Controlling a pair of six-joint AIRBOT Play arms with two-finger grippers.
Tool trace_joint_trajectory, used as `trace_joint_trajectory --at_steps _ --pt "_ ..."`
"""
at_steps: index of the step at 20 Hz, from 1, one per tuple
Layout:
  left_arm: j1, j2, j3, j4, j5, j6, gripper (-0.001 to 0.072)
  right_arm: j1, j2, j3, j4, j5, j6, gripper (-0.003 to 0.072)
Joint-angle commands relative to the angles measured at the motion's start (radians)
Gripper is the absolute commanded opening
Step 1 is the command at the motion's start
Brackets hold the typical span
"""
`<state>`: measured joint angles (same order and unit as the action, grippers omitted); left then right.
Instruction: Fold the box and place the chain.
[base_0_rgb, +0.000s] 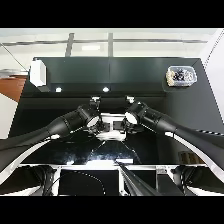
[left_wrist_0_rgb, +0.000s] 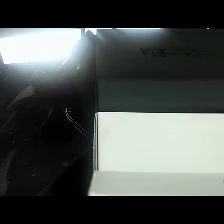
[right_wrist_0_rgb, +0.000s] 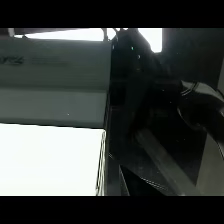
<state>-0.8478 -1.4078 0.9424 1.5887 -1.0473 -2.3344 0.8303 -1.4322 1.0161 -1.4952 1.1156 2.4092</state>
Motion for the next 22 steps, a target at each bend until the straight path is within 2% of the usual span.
trace_joint_trajectory --at_steps 1,18,19,20,22 --pt "0.001 -0.001 0.0 0.0 -0.005 0.001 0.0028 0.001 -0.003 0.005 -0.009 0.005 0.007 0.0242" --pt "0.001 -0.001 0.0 0.0 -0.009 0.001 0.0028 0.001 -0.036 0.005 -0.002 -0.004 0.008 0.0241" --pt "0.001 -0.001 0.0 -0.002 -0.009 0.001 0.0028 0.001 -0.036 0.005 -0.002 0.0 0.007 0.0222" --pt "0.001 -0.001 0.0 -0.004 -0.009 0.001 0.0028 0.001 -0.036 0.005 -0.002 0.003 0.007 0.0094" --pt "0.001 -0.001 0.0 -0.003 -0.009 0.001 0.0028 0.001 -0.036 0.005 0.001 0.004 0.006 0.0031"
